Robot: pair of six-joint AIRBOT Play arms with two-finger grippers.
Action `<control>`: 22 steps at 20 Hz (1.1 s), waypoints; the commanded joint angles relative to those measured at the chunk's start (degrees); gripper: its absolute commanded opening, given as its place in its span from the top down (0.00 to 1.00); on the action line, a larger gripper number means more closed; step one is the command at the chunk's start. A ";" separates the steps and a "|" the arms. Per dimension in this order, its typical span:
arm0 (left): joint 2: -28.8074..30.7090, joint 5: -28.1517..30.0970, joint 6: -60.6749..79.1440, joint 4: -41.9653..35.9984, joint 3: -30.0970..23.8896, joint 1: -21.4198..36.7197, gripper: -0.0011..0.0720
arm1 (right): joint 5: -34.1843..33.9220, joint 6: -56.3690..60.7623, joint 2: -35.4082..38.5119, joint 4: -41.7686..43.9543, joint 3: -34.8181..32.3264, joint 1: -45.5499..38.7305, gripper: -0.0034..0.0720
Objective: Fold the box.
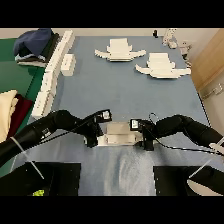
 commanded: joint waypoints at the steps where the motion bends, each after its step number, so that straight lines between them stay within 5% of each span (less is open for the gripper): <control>1: 6.88 -0.20 -27.04 10.56 0.87 2.32 0.97 | 0.00 0.02 0.00 -0.02 0.02 0.02 0.26; 6: 12.13 -10.54 -58.12 13.88 0.85 20.33 0.97 | 0.00 0.02 0.00 -0.02 0.02 0.02 0.25; 9: 10.86 -20.46 -61.48 12.22 -0.59 31.23 0.97 | 0.00 0.02 0.00 -0.04 0.02 0.02 0.25; 11: 10.12 -22.10 -57.86 5.81 -3.61 34.42 0.97 | 0.00 0.02 0.00 -0.07 0.04 0.02 0.25; 17: 8.00 -7.56 -56.72 -7.17 -13.84 24.30 0.97 | 0.00 0.02 0.00 -0.07 0.02 0.02 0.25; 22: 3.74 0.46 -54.45 -14.71 -14.01 14.51 0.97 | 0.00 0.02 0.00 -0.09 0.02 0.02 0.25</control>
